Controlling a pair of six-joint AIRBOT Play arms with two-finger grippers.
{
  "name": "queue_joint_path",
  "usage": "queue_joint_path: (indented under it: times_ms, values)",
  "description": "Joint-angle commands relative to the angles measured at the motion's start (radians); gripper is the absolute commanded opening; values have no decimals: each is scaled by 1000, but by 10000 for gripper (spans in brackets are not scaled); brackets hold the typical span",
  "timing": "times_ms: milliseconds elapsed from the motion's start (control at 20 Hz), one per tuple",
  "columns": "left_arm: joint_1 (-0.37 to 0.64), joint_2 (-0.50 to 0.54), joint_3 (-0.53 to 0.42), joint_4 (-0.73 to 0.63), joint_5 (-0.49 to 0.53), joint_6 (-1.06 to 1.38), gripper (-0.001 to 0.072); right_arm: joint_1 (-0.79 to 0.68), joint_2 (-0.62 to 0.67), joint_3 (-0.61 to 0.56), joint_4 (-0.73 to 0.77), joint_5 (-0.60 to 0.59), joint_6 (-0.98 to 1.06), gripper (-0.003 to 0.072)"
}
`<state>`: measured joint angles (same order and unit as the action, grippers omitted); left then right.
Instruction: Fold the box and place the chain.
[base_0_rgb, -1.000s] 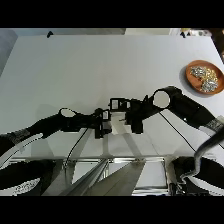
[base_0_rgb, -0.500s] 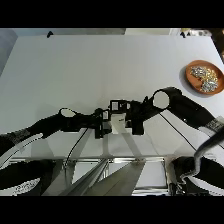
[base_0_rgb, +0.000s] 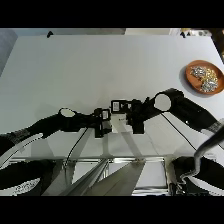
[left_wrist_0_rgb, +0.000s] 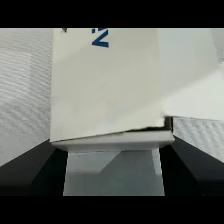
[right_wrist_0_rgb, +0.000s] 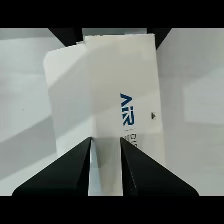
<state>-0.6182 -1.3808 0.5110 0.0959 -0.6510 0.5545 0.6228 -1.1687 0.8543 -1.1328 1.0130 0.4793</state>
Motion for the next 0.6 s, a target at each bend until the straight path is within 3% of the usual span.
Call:
queue_joint_path:
  times_ms: [0,200,400,550]
  values:
    - [0,0,1,2,-4,3,136,-1,11,-1,-22,-35,21,178]
    - [-1,0,1,2,-4,3,136,-1,12,-1,-19,-30,21,178]
    - [-1,0,1,2,-4,3,136,-1,29,-1,55,82,9,183]
    - [0,0,1,2,-4,3,136,0,34,-3,56,102,9,240]
